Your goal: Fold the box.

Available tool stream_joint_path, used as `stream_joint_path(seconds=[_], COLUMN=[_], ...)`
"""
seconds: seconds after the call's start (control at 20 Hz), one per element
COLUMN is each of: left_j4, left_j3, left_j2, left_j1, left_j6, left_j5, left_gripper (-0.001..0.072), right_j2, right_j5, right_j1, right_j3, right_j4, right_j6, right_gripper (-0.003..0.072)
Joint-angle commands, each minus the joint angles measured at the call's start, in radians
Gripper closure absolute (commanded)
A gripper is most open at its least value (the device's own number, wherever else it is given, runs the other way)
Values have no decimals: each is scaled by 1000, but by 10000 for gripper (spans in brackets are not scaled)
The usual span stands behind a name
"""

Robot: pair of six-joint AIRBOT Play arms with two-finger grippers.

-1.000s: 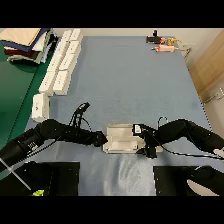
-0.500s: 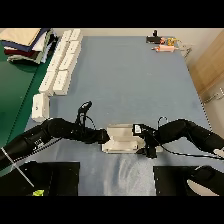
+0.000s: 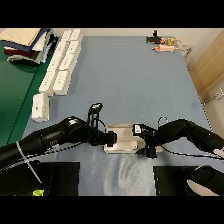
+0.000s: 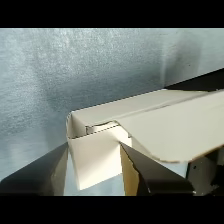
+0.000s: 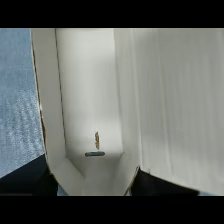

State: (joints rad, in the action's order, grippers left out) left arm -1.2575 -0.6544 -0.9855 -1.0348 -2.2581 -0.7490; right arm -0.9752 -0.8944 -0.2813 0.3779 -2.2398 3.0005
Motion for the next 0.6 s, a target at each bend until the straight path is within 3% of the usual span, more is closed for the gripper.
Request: stream_joint_path(seconds=[0.0, 0.2, 0.35, 0.55], left_j4=[-71, -181, -183, -179], left_j3=[-68, -150, -176, -197], left_j2=[-72, -135, -182, -212], left_j1=[-41, -82, -88, -88], left_j6=[-102, -216, -230, -257], left_j5=[-58, -183, -242, -257], left_gripper=[244, 244, 244, 244], right_j2=[0, 0, 0, 0], right_j5=[0, 0, 0, 0], right_j1=[0, 0, 0, 0], right_j3=[1, 1, 1, 1], right_j4=[0, 0, 0, 0], right_j6=[0, 0, 0, 0], right_gripper=[172, 172, 172, 172])
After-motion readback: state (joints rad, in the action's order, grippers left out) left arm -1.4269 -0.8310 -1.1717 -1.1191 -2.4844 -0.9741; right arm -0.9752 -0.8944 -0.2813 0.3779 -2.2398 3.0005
